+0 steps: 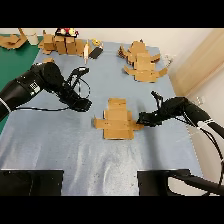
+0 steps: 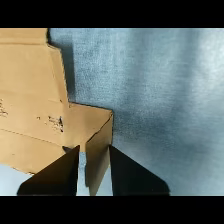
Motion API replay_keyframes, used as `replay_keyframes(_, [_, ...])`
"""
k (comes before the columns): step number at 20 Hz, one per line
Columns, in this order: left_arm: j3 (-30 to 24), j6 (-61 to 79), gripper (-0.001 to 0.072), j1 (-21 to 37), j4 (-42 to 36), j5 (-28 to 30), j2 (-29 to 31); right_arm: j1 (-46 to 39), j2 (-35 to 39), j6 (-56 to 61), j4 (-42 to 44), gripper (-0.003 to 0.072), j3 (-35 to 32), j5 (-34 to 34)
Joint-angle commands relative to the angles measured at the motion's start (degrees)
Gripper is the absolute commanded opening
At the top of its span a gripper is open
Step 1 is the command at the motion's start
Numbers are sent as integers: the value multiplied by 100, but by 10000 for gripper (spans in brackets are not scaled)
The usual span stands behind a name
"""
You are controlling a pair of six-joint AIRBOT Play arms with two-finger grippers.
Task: Fold the box.
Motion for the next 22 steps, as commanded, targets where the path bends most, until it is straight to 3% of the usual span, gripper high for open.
replay_keyframes(1, [0, 0, 11, 0, 0, 33, 2, 2, -223, -55, -52, 293, 35, 22])
replay_keyframes(7, [0, 0, 11, 2, -2, 28, 2, 2, -254, -87, -203, 255, 48, 46])
replay_keyframes(8, [0, 0, 12, 2, 0, 31, 2, 2, -254, -101, -144, 177, 48, 44])
replay_keyframes(10, [0, 0, 12, 0, -2, 33, 2, 2, -254, -313, 201, 153, 48, -17])
replay_keyframes(11, [0, 0, 12, 2, -2, 31, 2, 11, -254, -446, 413, 101, 48, -120])
replay_keyframes(12, [0, 0, 12, 2, -2, 31, 2, 35, -254, -616, 579, 1, 48, -216])
replay_keyframes(16, [0, 2, 12, 2, 4, 28, 2, 374, -74, -1032, 748, -3, 33, -278])
replay_keyframes(22, [0, -2, 11, 0, -4, 2, 2, 1040, 940, -1198, 1099, -4, -933, 769])
